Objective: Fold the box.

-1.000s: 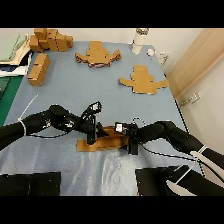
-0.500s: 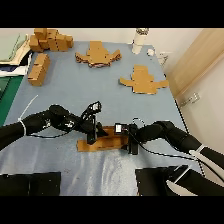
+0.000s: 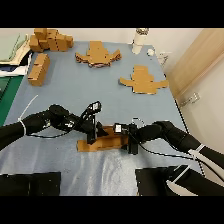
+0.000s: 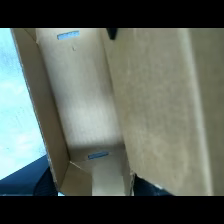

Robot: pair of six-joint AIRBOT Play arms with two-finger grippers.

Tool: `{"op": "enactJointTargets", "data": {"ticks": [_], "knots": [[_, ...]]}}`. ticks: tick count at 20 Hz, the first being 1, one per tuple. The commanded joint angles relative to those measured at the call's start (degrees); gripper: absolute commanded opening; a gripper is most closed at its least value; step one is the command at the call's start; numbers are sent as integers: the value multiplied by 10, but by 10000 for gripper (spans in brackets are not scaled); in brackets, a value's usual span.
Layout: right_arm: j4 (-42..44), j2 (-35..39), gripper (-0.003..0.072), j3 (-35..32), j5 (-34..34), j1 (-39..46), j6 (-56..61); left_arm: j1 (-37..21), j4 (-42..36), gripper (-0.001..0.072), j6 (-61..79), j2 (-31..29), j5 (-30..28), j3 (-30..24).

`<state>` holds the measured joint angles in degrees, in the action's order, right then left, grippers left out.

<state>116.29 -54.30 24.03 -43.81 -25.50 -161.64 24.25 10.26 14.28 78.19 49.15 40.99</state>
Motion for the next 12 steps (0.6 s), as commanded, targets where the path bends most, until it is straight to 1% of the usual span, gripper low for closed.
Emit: {"op": "enactJointTargets", "data": {"ticks": [1, 12], "knots": [[1, 0, 472, 0, 2, 0, 0, 0, -2, 14, 0, 0, 6, 0], [1, 0, 472, 0, -3, 0, 1, 0, -2, 14, -1, 0, 5, 1]]}}
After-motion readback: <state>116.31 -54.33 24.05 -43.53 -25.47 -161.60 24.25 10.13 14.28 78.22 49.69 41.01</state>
